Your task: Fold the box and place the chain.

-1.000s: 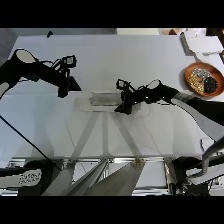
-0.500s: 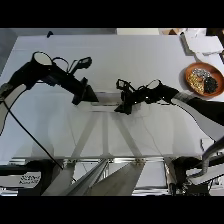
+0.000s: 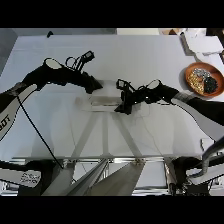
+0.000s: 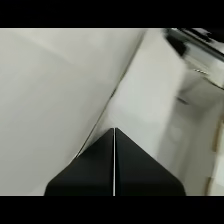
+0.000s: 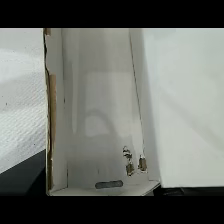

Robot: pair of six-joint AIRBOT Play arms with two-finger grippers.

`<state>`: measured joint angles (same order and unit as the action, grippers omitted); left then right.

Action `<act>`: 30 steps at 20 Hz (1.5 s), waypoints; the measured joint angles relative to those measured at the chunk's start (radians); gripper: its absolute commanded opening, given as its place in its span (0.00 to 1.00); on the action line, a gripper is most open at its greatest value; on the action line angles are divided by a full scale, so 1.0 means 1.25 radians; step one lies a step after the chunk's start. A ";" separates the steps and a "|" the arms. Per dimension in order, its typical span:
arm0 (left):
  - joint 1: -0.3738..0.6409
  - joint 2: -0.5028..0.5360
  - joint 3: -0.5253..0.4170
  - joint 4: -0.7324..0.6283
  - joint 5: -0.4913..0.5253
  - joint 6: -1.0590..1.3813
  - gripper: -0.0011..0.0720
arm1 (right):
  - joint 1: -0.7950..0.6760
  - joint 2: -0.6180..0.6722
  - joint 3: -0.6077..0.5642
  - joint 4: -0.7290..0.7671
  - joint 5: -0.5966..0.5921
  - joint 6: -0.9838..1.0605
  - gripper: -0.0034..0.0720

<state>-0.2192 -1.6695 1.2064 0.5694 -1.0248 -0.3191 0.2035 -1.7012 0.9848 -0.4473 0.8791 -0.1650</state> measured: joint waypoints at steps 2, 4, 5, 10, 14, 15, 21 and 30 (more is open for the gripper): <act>0.009 -0.013 0.000 -0.001 0.026 -0.018 0.02 | 0.000 0.000 0.000 0.001 0.000 0.000 0.59; 0.015 -0.029 0.000 -0.002 0.036 -0.027 0.02 | 0.000 0.000 0.000 0.001 0.000 0.000 0.59; 0.016 -0.037 0.000 -0.001 0.036 -0.032 0.02 | 0.000 0.000 0.000 0.001 0.000 0.000 0.59; 0.028 -0.029 0.000 -0.010 -0.009 -0.038 0.02 | 0.000 0.000 0.000 0.000 0.000 0.000 0.59; 0.057 0.030 0.000 -0.011 -0.071 -0.038 0.02 | 0.000 0.000 0.000 -0.001 -0.001 0.000 0.59; 0.066 0.047 0.000 -0.010 -0.092 -0.038 0.02 | 0.000 0.000 0.000 -0.001 -0.001 0.000 0.59; 0.090 0.117 0.000 0.123 -0.206 -0.038 0.02 | 0.000 0.000 0.000 -0.001 -0.001 0.000 0.59; 0.048 0.129 0.000 0.324 -0.217 -0.037 0.58 | 0.000 0.000 0.000 -0.001 -0.001 0.000 0.59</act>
